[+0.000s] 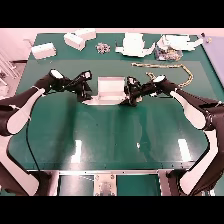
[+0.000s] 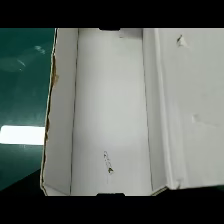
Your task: Fold the box and place the chain.
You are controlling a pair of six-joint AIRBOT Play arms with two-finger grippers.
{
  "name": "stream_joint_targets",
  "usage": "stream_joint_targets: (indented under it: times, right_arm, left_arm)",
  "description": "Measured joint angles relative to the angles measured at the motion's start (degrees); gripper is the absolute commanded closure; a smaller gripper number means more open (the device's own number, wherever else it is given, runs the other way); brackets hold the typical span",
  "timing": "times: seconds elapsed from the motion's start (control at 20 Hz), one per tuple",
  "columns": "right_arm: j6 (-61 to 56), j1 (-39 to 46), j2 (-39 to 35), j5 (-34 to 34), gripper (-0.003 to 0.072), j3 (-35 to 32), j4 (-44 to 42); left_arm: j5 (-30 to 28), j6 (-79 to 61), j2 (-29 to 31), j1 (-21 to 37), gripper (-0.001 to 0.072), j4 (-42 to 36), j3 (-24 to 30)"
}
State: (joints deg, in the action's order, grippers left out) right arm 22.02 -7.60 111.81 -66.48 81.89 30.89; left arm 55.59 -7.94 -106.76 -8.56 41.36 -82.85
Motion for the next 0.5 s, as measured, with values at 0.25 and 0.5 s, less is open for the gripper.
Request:
stream_joint_targets:
  times: [0.25,0.5]
  right_arm:
    - [0.0,0.0,0.0,0.0,0.0099,0.0,0.0]
    - [0.0,0.0,0.0,0.0,0.0099,0.0,0.0]
  left_arm:
    - [4.8,-1.1,0.0,0.2,0.0163,-0.9,0.0]
    - [8.5,-2.7,0.0,0.2,0.0190,-5.5,0.0]
